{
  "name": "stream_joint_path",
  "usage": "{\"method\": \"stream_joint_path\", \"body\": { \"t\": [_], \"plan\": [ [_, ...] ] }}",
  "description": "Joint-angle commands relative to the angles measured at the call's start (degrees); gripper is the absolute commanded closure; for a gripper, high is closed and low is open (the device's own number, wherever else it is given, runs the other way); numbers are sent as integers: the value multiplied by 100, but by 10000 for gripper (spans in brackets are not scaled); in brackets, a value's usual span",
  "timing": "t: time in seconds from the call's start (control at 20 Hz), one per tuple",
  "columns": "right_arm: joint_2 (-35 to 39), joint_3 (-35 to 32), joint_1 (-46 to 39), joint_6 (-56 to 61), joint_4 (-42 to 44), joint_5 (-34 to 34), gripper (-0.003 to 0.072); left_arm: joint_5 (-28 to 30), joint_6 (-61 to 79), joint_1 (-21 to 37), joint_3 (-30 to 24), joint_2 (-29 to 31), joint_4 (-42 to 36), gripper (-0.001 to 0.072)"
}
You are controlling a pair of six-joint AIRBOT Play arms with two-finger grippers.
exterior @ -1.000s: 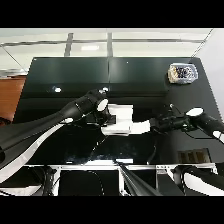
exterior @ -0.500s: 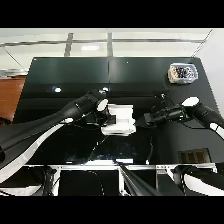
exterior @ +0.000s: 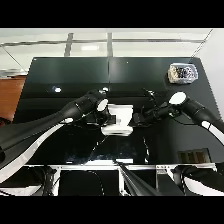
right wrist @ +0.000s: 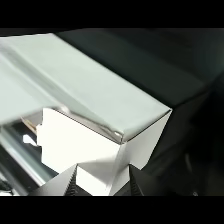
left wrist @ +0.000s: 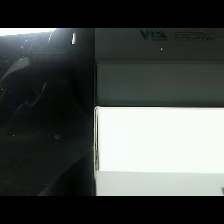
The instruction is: Fold the box and place the chain.
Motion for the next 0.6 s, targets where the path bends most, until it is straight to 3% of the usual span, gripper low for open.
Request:
{"method": "stream_joint_path", "body": {
  "t": [0.0, 0.3, 0.55],
  "plan": [
    [-2, 258, 387, 1180, -933, -299, 336, 7, 0, 0, 7, -4, 0, 683],
    [-46, 389, 1115, 2697, -1923, -796, 374, 11, 0, 0, 7, -4, 0, 683],
    [-361, 688, 1633, 3639, -2621, -817, 391, 13, 0, 2, 7, -4, 2, 683]
  ]
}}
